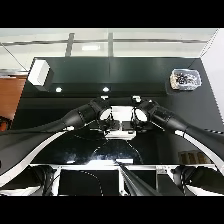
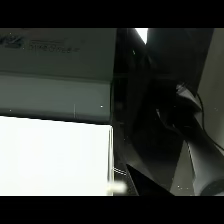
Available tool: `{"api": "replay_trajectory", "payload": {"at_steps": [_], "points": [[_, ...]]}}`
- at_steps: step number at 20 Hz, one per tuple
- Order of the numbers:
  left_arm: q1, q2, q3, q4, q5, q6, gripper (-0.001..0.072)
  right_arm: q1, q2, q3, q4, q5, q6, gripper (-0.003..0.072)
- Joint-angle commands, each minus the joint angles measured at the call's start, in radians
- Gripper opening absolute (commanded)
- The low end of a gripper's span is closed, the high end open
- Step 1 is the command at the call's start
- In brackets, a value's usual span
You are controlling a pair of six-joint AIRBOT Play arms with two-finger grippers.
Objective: Fold the box and place the chain.
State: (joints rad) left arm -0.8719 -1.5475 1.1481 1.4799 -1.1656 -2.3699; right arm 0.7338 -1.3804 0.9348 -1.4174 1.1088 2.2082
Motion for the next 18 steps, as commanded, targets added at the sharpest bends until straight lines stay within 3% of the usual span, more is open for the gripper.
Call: {"api": "replay_trajectory", "payload": {"at_steps": [1,2,4,8,10,12,13,15,18], "points": [[0.001,0.0,0.0,0.0,0.001,0.006,0.0023,0.001,-0.008,0.001,0.013,-0.01,0.002,0.0188],[0.001,0.0,0.0,0.0,0.001,0.006,0.0022,0.003,-0.008,0.001,0.014,-0.016,0.004,0.0163],[0.001,0.0,0.0,0.0,0.001,0.006,0.0022,0.006,-0.008,0.001,0.013,-0.028,0.003,0.0014],[0.001,0.0,0.0,-0.003,0.001,0.006,0.0022,0.008,-0.008,0.002,0.014,-0.04,-0.015,0.0022],[0.001,0.0,0.0,-0.003,0.001,0.006,0.0022,0.008,-0.008,0.002,0.014,-0.037,-0.013,0.0269],[0.001,0.0,0.0,-0.003,0.001,0.006,0.0022,0.008,-0.008,0.002,0.014,-0.035,-0.014,0.0268],[0.001,0.0,0.0,-0.003,0.001,0.006,0.0023,0.008,-0.008,0.002,0.014,-0.035,-0.013,0.0257],[0.001,0.0,0.0,-0.003,0.001,0.006,0.0023,0.008,-0.008,0.002,0.013,-0.034,-0.014,0.0014],[0.001,0.0,0.0,-0.003,0.001,0.006,0.0022,0.008,-0.008,0.002,0.013,-0.035,-0.013,0.0018]]}}
